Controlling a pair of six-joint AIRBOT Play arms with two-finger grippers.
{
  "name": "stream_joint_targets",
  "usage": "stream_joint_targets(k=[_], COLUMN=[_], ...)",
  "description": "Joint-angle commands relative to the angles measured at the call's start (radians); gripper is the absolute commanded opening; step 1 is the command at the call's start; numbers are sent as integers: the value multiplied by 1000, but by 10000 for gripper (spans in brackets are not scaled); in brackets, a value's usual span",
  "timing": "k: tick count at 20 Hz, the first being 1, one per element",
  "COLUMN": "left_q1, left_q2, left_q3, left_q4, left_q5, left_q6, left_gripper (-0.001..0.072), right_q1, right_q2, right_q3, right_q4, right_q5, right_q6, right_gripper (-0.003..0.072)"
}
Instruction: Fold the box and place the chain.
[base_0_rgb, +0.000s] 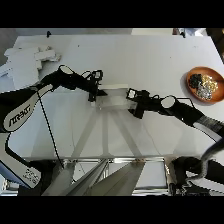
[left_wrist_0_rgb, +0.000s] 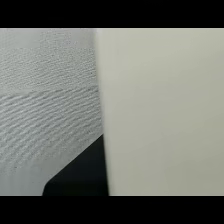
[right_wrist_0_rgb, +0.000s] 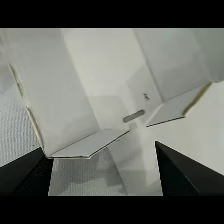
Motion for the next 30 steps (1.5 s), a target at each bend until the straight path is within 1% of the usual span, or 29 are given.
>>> stream_joint_targets(k=[1, 4, 8, 15, 19, 23, 26, 30], left_q1=[0, 0, 0, 0, 0, 0, 0, 0], left_q2=[0, 0, 0, 0, 0, 0, 0, 0], left_q3=[1, 1, 1, 1, 1, 1, 1, 1], left_q4=[0, 0, 0, 0, 0, 0, 0, 0], left_q5=[-2, -2, -2, -2, -2, -2, -2, -2], left_q6=[0, 0, 0, 0, 0, 0, 0, 0], left_gripper=[18, 18, 18, 18, 18, 18, 18, 18], right_q1=[2, 2, 0, -24, -71, -72, -72, -72], right_q2=[-1, 7, 15, 15, 15, 3, -35, -74], right_q3=[1, 5, 43, 64, 101, 127, 151, 190], right_q4=[47, 48, 47, 10, -53, -61, -61, -71], right_q5=[-44, -46, -53, -42, 100, 114, 156, 158], right_q6=[4, 32, 35, -3, -2, -2, -3, -3], right_gripper=[695, 695, 695, 695, 695, 695, 695, 695])
